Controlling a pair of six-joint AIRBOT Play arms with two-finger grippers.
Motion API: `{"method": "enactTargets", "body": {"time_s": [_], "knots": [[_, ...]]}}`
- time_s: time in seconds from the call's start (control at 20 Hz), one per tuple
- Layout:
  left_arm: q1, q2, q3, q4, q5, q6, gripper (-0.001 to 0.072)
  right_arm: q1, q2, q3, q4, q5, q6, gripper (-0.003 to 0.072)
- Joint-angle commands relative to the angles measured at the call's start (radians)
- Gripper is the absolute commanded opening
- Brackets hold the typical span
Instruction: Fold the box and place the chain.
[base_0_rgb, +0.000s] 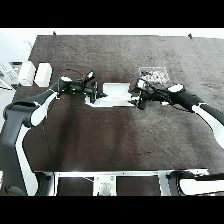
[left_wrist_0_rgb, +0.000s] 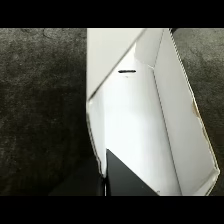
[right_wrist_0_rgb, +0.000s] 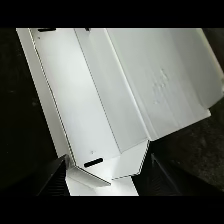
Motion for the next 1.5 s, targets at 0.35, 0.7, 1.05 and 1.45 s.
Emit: {"method": "enactTargets", "body": {"time_s": [0.35, 0.7, 1.05, 1.45], "knots": [[0.000, 0.000, 0.000, 0.000, 0.000, 0.000, 0.0022, -0.057, -0.138, 0.145, -0.006, 0.193, 0.003, 0.0603], [0.000, 0.000, 0.000, 0.000, 0.000, 0.000, 0.0022, -0.063, -0.209, 0.232, -0.063, 0.261, 0.018, 0.0603], [0.000, 0.000, 0.000, 0.000, -0.001, 0.000, 0.0022, -0.061, -0.295, 0.326, -0.081, 0.350, 0.018, 0.0604], [0.000, 0.000, 0.000, 0.000, 0.000, 0.000, 0.0022, -0.050, -0.346, 0.383, -0.089, 0.438, 0.018, 0.0621]]}}
